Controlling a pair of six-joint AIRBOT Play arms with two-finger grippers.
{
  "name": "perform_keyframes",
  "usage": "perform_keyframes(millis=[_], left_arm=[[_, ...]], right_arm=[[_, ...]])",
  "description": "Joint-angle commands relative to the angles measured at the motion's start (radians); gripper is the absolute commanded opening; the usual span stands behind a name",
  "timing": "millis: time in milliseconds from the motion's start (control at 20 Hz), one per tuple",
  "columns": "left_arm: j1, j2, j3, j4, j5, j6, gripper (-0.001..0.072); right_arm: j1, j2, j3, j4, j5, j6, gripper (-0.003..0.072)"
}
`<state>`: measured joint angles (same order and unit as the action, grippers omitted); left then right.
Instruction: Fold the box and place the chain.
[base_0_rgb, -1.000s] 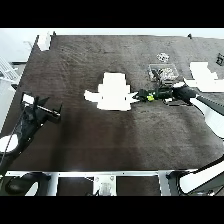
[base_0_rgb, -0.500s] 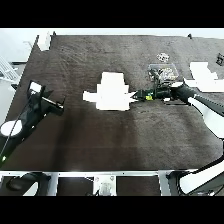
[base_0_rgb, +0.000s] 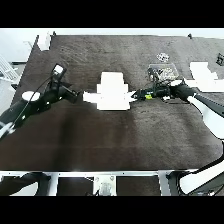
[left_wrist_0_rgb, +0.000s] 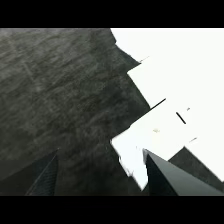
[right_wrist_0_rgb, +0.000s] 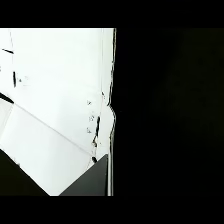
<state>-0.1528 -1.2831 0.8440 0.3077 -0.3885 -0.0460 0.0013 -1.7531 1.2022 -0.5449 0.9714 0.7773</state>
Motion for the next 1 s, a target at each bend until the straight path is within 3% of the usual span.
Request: perform_keyframes(millis=[0,150,500,750,950], left_arm=[[0.0,-0.157,0.158,0.0,-0.109,-0.006,0.0592],[0.0,-0.272,0.291,0.039,-0.192,-0.072,0.0591],[0.0,-0.511,0.656,0.365,-0.441,-0.484,0.059],[0.0,-0.671,0.918,0.401,-0.649,-0.623,0.059],[0.0,-0.787,1.044,0.401,-0.713,-0.725,0.059]], right_arm=[[0.004,0.0,0.004,-0.014,-0.004,0.0,0.0005],[0.004,0.0,0.004,-0.015,-0.004,0.0,0.0004],[0.003,0.0,0.004,-0.018,-0.015,0.0,0.0005],[0.003,0.0,0.004,-0.018,-0.022,0.0,0.0005],[0.003,0.0,0.004,-0.018,-0.022,0.0,0.0006]])
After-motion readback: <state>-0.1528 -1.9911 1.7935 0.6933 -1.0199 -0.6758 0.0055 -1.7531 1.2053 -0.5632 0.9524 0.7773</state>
